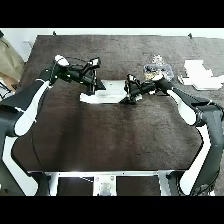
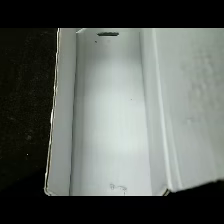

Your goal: Fold the box and place the chain.

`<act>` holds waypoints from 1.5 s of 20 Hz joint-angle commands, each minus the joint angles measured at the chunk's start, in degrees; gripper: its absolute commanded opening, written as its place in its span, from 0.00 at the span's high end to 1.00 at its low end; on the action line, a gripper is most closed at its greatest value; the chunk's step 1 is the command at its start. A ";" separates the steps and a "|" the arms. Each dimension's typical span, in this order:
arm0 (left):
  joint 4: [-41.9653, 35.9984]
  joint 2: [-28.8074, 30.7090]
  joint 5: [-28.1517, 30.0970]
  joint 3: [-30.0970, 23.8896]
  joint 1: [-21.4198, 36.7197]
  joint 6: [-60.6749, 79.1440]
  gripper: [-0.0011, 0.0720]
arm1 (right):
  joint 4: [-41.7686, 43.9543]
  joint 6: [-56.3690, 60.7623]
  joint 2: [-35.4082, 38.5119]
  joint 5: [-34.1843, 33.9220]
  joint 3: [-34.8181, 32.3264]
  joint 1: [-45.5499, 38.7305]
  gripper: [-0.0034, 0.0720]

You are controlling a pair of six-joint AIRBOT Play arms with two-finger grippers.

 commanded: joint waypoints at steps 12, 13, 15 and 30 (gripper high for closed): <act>-4.50 -6.38 17.84 -1.53 -0.59 3.04 0.96 | 0.02 0.00 -0.02 0.00 0.02 0.00 0.18; -4.42 -6.62 17.40 -1.64 -0.59 2.23 0.96 | 0.02 0.00 -0.02 0.00 0.02 0.00 0.18; -4.28 -7.21 17.49 -1.77 -0.59 2.25 0.96 | 0.02 0.00 -0.02 0.00 0.02 0.00 0.18; -3.65 3.34 3.74 -0.81 5.16 4.31 0.80 | 0.02 0.00 -0.02 0.00 0.02 0.00 0.18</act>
